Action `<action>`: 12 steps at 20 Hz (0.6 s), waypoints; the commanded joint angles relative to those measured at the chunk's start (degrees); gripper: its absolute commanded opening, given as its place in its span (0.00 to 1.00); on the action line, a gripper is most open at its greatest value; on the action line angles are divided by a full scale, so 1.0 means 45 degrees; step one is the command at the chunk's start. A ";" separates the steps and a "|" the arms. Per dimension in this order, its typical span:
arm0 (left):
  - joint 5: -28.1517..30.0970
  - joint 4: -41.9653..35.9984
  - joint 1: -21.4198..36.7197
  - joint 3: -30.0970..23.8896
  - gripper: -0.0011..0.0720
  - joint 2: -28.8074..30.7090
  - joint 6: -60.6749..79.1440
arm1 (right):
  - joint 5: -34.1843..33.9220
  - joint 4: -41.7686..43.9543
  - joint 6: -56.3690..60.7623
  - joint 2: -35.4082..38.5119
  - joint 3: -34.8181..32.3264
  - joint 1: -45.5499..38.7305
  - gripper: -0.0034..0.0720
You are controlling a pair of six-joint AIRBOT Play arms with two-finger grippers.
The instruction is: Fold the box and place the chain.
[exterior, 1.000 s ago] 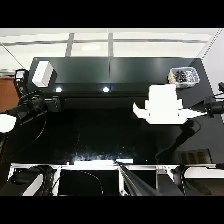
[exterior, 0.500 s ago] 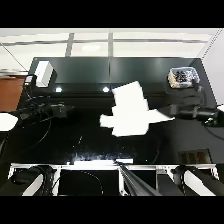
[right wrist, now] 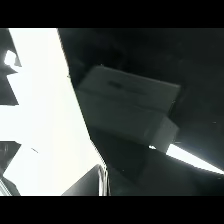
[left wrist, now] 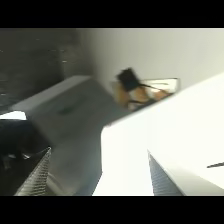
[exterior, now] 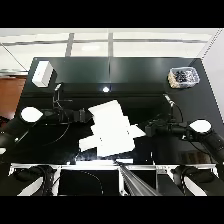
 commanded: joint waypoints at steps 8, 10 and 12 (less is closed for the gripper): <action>-0.5911 -0.5770 0.0141 0.0126 0.94 -0.5217 1.0006 | -0.0597 0.0287 0.0097 0.0087 -0.0136 0.0568 0.10; -0.6198 -0.4988 0.0185 0.0364 0.68 -0.5532 1.0054 | -0.0602 0.0287 0.0097 0.0087 -0.0136 0.0568 0.10; -0.6261 -0.4478 0.0209 0.0641 0.48 -0.5532 1.0273 | -0.0602 0.0282 0.0097 0.0087 -0.0136 0.0568 0.10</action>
